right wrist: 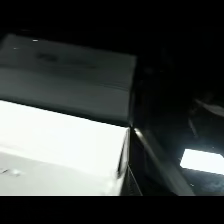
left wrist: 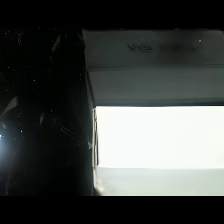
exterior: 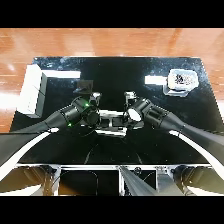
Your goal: Fold the box and place the chain.
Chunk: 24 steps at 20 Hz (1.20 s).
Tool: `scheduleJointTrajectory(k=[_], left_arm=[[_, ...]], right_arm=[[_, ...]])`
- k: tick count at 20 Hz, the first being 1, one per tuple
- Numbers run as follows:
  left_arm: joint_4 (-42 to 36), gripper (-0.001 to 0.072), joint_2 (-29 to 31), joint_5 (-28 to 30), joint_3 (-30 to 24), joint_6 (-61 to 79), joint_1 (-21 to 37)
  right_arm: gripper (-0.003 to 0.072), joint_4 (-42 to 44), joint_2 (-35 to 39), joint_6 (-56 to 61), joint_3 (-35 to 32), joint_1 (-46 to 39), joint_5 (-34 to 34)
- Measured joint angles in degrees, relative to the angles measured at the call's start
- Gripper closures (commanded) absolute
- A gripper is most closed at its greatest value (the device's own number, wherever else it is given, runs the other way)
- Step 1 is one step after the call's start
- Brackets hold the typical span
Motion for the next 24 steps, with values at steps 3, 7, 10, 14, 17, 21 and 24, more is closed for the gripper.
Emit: scheduleJointTrajectory(k=[3,7,10,14,17,21,24], left_arm=[[0.0,0.0688,0.0,0.0,0.0,0.2,0.0],[0.2,0.0688,0.0,-0.1,0.0,0.2,0.0],[0.2,0.0688,0.0,-0.3,0.0,0.2,0.0],[0.2,0.0688,0.0,-0.1,0.0,0.2,0.0],[0.2,0.0688,0.0,0.0,0.0,0.1,0.0],[0.3,0.0688,0.0,0.3,0.0,0.1,0.0],[0.4,0.0688,0.0,0.6,0.0,0.1,0.0]], right_arm=[[0.0319,-1.2,-1.2,0.4,0.7,0.2,2.1],[0.0318,-2.1,-2.1,0.4,1.1,0.3,2.6],[0.0318,-2.4,-3.3,0.4,1.1,0.5,2.1],[0.0318,-2.5,-4.3,0.3,1.1,1.0,0.6],[0.0319,-2.5,-4.5,0.2,1.1,1.1,-0.5],[0.0551,-2.5,-4.6,-0.2,1.2,1.1,-1.2],[0.0652,-1.9,-4.7,-1.5,1.2,1.1,-1.3]])
